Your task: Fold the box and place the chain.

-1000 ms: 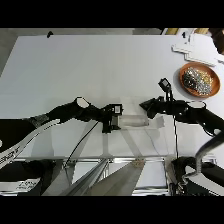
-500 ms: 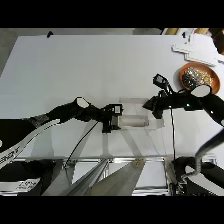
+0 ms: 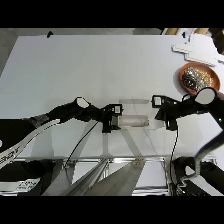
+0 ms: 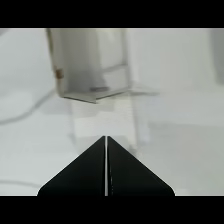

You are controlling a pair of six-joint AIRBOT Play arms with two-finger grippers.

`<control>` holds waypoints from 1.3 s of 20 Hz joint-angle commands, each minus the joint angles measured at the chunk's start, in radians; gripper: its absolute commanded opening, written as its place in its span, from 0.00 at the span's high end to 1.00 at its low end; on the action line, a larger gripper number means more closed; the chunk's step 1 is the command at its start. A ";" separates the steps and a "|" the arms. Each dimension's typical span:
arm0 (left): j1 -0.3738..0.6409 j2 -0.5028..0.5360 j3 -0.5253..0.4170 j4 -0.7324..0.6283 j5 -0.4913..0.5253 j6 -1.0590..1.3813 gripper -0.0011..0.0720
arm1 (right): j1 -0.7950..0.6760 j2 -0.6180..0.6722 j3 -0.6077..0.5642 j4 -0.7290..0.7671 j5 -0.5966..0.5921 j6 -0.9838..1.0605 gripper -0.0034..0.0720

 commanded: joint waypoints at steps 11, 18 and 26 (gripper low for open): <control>0.000 0.000 0.001 0.000 0.000 0.000 0.56 | 0.058 0.167 -0.275 0.163 -0.339 -0.231 0.81; 0.000 0.000 0.001 0.000 -0.001 0.000 0.56 | 0.058 0.114 -0.275 0.251 -0.415 -0.232 0.71; 0.000 0.000 0.001 0.000 0.000 0.000 0.56 | 0.058 0.066 -0.275 0.420 -0.400 -0.307 0.72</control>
